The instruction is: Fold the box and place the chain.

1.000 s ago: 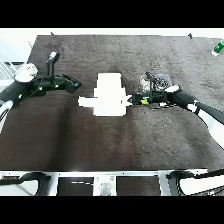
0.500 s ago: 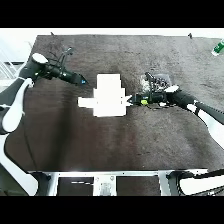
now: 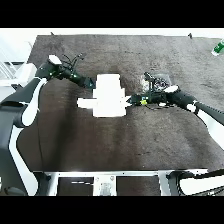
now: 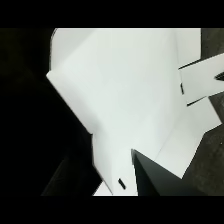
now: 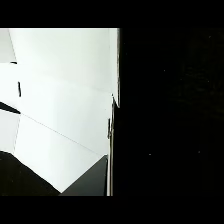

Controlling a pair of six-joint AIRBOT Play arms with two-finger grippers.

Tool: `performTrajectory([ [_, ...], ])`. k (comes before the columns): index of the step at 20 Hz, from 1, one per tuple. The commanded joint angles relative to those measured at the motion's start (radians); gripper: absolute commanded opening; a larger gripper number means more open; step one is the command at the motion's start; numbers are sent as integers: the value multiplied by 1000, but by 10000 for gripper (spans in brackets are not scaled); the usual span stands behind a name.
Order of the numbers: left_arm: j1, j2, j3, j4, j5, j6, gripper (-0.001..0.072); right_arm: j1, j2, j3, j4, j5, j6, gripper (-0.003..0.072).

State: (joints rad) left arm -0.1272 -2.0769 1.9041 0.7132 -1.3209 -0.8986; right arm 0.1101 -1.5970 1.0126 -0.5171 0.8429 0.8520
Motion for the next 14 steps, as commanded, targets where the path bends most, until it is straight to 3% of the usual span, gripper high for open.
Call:
performTrajectory([
  [1,-3,-37,8,-53,-3,-10,486,0,0,1,0,-1,1,10],
  [14,-21,-100,8,-171,-48,50,483,0,0,1,0,-1,1,11],
])
